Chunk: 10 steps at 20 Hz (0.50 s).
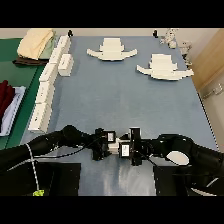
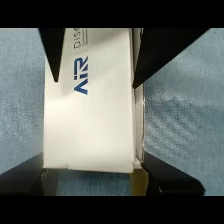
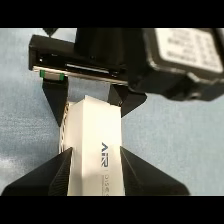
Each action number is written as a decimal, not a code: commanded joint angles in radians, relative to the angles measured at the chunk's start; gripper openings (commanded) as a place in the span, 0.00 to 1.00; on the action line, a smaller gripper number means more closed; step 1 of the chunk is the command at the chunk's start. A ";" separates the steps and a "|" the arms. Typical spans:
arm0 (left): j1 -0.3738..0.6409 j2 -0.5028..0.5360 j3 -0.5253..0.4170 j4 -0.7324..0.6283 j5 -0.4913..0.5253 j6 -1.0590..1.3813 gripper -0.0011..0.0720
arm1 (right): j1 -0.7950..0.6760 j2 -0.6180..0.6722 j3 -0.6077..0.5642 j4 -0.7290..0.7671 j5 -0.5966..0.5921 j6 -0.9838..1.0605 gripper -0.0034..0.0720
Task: Fold the box.
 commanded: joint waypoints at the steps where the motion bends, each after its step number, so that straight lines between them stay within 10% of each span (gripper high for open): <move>1: 0.000 0.000 0.000 0.000 0.005 -0.002 0.63 | 0.001 0.034 0.000 0.020 0.023 0.000 0.66; 10: 0.000 0.000 0.000 0.000 0.005 -0.002 0.63 | -0.001 0.092 -0.001 0.024 0.019 0.076 0.63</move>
